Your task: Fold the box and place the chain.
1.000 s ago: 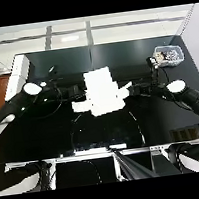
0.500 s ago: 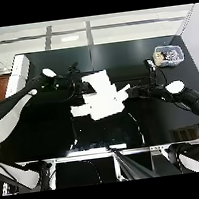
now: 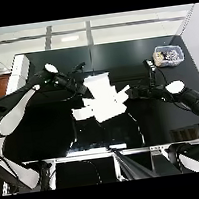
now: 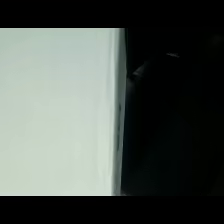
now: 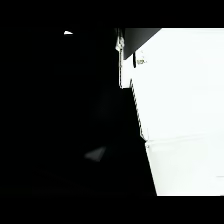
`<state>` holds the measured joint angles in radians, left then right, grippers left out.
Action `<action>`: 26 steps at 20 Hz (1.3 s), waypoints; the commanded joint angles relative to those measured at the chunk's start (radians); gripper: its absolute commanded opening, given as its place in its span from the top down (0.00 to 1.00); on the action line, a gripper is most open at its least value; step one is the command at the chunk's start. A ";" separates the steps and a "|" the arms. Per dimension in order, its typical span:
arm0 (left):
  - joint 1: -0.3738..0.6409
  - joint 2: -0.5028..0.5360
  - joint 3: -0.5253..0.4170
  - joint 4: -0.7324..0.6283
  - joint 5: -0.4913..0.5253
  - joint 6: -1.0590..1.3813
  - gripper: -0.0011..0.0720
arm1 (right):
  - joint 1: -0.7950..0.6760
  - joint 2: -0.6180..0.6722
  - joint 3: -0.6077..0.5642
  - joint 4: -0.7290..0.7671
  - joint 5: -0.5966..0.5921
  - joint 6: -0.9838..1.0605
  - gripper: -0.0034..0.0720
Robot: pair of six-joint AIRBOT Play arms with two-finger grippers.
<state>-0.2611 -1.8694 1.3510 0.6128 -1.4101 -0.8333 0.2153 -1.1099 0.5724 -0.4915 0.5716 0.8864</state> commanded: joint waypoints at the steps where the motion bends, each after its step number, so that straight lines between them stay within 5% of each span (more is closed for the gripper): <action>1: 0.000 -0.001 0.006 0.006 -0.050 0.026 0.95 | -0.040 0.030 0.026 -0.114 0.150 -0.019 0.54; 2: 0.000 0.004 0.006 0.009 -0.061 0.026 0.95 | -0.077 0.055 0.045 -0.166 0.215 -0.018 0.02; 5: -0.025 0.059 -0.004 0.021 -0.066 0.029 0.96 | -0.214 0.141 0.110 -0.359 0.388 -0.020 0.02; 7: -0.069 0.140 -0.053 0.027 -0.036 0.092 0.96 | -0.277 0.182 0.125 -0.489 0.400 -0.023 0.02; 12: -0.213 0.392 -0.356 0.023 0.452 0.349 0.95 | -0.308 0.188 0.124 -0.769 0.320 -0.039 0.02; 16: -0.250 0.374 -0.370 0.122 0.460 0.684 0.95 | -0.304 0.184 0.123 -0.618 0.313 -0.091 0.02; 21: -0.247 0.340 -0.370 0.076 0.535 0.816 0.95 | -0.222 0.183 0.075 -0.363 0.354 -0.537 0.02; 26: -0.244 0.306 -0.370 0.090 0.535 0.814 0.95 | -0.078 0.153 -0.023 -0.378 0.370 -0.696 0.02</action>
